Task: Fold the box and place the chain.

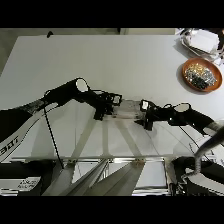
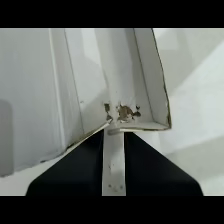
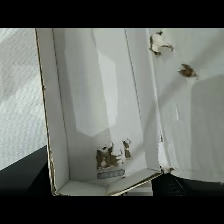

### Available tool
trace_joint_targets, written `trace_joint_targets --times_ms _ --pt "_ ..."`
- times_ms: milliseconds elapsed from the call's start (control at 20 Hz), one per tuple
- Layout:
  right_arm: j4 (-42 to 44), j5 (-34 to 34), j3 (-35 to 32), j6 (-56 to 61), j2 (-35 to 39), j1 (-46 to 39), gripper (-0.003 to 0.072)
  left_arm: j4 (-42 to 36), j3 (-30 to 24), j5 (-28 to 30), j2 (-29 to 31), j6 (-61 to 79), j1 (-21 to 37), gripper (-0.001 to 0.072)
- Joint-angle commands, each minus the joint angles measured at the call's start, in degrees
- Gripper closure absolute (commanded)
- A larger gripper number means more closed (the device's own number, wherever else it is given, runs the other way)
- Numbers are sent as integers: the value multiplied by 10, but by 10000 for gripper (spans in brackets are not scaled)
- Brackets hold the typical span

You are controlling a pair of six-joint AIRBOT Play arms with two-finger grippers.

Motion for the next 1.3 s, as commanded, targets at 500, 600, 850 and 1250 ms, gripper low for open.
trace_joint_targets --times_ms 500,600,850,1250 --pt "0 0 0 0 0 0 344 -7 0 18 17 -48 -17 499" --pt "0 0 0 0 0 0 344 26 0 -4 43 -140 6 634" --pt "0 0 0 0 0 0 344 57 -13 -96 119 -366 99 708" --pt "0 0 0 0 0 0 344 42 -93 -20 87 -595 157 708"
